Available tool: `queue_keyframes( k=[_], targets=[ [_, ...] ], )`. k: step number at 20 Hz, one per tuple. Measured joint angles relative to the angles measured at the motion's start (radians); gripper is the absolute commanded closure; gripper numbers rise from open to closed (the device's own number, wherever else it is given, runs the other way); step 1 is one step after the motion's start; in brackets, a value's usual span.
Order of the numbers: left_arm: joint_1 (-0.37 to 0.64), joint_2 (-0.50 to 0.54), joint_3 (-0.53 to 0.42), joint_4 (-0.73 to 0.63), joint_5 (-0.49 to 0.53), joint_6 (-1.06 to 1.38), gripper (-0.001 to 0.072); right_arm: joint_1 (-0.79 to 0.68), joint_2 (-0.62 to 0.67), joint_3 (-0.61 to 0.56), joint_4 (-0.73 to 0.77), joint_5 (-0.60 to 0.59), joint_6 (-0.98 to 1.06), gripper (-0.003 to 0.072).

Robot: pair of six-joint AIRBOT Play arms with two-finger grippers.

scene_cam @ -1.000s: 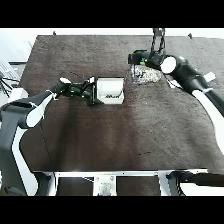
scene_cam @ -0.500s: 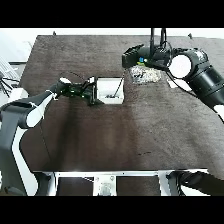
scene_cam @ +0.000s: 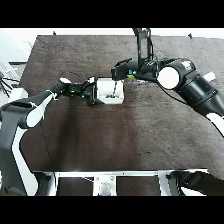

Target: Fold the box and place the chain.

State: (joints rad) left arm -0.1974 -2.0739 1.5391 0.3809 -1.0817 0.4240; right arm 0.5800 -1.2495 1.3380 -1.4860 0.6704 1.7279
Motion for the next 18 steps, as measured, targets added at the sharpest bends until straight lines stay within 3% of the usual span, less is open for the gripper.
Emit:
queue_keyframes(
  k=[9, 18],
  targets=[
    [0.000, 0.000, 0.000, 0.000, 0.000, 0.000, 0.0360, 0.003, -0.033, -0.093, 0.000, -0.077, 0.093, 0.0682],
    [0.000, 0.000, 0.000, 0.000, 0.000, 0.000, 0.0360, 0.003, -0.282, -0.115, 0.063, -0.269, 0.158, 0.0682]
  ],
)
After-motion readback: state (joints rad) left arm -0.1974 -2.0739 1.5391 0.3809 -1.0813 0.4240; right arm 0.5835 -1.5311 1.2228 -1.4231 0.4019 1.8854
